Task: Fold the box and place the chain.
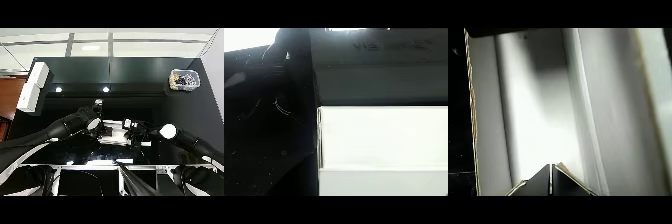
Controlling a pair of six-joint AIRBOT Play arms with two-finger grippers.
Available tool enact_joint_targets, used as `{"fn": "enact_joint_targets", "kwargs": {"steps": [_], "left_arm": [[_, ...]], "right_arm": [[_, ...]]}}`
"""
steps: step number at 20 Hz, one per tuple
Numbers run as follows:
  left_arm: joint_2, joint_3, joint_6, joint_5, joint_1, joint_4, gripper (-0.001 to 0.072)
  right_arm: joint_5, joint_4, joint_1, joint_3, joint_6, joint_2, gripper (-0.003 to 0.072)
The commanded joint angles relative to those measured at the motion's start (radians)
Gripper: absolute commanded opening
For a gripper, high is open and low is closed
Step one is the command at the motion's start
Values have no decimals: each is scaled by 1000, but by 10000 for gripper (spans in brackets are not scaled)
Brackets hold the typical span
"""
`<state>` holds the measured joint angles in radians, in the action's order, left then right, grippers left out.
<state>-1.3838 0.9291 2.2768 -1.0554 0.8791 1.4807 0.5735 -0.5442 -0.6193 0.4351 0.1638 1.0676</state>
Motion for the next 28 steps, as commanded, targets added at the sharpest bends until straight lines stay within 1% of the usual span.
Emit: {"fn": "enact_joint_targets", "kwargs": {"steps": [1, 3, 5, 7, 9, 10, 12, 14, 15, 17, 19, 22, 24, 26, 28], "left_arm": [[0, 1, 0, -2, 0, 2, 29], [0, 1, 0, -2, -1, 2, 29], [0, 1, 0, -2, -2, 2, 29], [0, 1, 0, -2, -2, 2, 29], [0, 1, 0, -1, -2, 3, 29], [0, 1, 0, 0, -2, 3, 29], [0, 1, 0, 0, -2, 3, 29], [0, 1, 0, 0, -2, 3, 29], [0, 1, 0, 0, -2, 3, 29], [0, 1, 0, -1, -2, 3, 29], [0, 1, 0, 0, -2, 3, 29], [0, 1, 0, 0, -2, 3, 29], [0, 1, 0, 2, -2, 3, 29], [0, 1, 0, 2, -2, 2, 29], [0, 1, 0, 1, -2, 3, 29]], "right_arm": [[30, -88, 29, 10, 182, -60, 15], [113, -191, 96, 17, 361, -134, 15], [219, -246, 192, 24, 516, -207, 15], [316, -296, 325, 31, 716, -267, 16], [396, -351, 475, 31, 913, -277, 16], [418, -364, 547, 26, 983, -277, 16], [422, -365, 667, 5, 1146, -277, 16], [420, -366, 737, -38, 1286, -265, 16], [418, -365, 743, -60, 1328, -254, 16], [439, -355, 741, -101, 1344, -223, 16], [457, -304, 722, -137, 1318, -184, 16], [459, -185, 618, -151, 1226, -113, 16], [439, -70, 536, -151, 1108, -50, 16], [437, 112, 470, -151, 959, 6, 17], [452, 290, 462, -140, 781, 18, 17]]}}
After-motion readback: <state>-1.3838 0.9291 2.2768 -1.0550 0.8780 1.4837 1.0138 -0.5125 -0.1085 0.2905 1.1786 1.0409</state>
